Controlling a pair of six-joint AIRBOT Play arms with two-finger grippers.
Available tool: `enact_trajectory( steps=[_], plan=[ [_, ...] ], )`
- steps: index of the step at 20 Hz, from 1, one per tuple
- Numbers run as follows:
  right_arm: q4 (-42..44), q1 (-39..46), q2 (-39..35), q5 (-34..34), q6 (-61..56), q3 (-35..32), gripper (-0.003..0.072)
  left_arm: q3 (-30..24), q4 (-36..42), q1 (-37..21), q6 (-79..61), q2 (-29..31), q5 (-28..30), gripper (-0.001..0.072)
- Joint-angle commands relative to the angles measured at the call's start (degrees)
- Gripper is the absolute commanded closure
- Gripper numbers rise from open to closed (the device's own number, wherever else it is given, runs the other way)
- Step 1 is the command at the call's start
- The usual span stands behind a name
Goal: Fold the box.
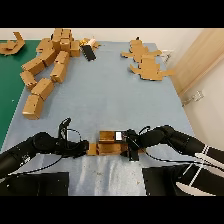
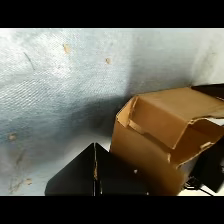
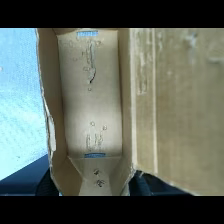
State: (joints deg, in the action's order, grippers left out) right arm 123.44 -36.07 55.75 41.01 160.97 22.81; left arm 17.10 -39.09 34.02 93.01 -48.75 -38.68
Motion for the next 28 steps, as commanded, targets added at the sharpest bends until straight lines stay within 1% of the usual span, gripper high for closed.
enact_trajectory(
  steps=[1,3,5,6,8,9,11,14,18,21,24,27,28],
  plan=[
    [0.00,0.00,0.02,-0.02,0.00,-0.04,0.0222,1.53,0.92,0.44,-0.02,1.03,0.52,0.0699],
    [0.00,0.00,0.02,-0.02,0.00,-0.04,0.0222,3.93,0.59,2.40,0.76,0.76,0.87,0.0700],
    [0.00,0.00,0.02,-0.02,0.00,-0.04,0.0222,6.45,-0.68,5.42,3.65,-0.09,2.71,0.0701],
    [0.00,0.00,0.02,-0.02,0.00,-0.02,0.0222,7.39,-3.17,6.54,7.28,-0.92,2.67,0.0702],
    [0.00,0.00,0.02,-0.02,0.00,-0.04,0.0222,8.55,-11.72,8.37,18.67,-2.12,1.51,0.0702],
    [0.00,0.00,0.02,0.00,0.00,-0.04,0.0222,8.85,-14.78,9.22,23.39,-2.14,1.75,0.0702],
    [0.00,0.00,0.02,0.00,0.00,-0.02,0.0222,9.92,-16.31,10.32,26.49,-2.14,2.56,0.0702],
    [0.00,0.00,0.02,0.00,0.00,-0.04,0.0222,11.39,-16.37,10.60,25.40,-2.14,2.54,0.0697],
    [0.00,0.00,0.02,0.00,0.00,-0.02,0.0222,11.41,-16.50,10.49,23.23,-2.14,2.19,0.0695],
    [0.00,0.00,0.02,0.00,0.00,-0.04,0.0222,11.41,-18.56,9.07,23.10,-2.14,-0.17,0.0695],
    [0.00,0.00,0.02,0.00,0.00,-0.04,0.0222,11.41,-18.67,6.99,22.73,-2.08,-3.08,0.0695],
    [-0.02,0.00,0.02,0.00,0.00,-0.02,0.0223,11.41,-18.60,6.99,20.37,-2.10,-3.13,0.0693],
    [-0.02,0.00,0.02,0.00,0.00,-0.04,0.0222,11.41,-18.60,6.99,20.35,-2.10,-2.99,0.0535]
  ],
)
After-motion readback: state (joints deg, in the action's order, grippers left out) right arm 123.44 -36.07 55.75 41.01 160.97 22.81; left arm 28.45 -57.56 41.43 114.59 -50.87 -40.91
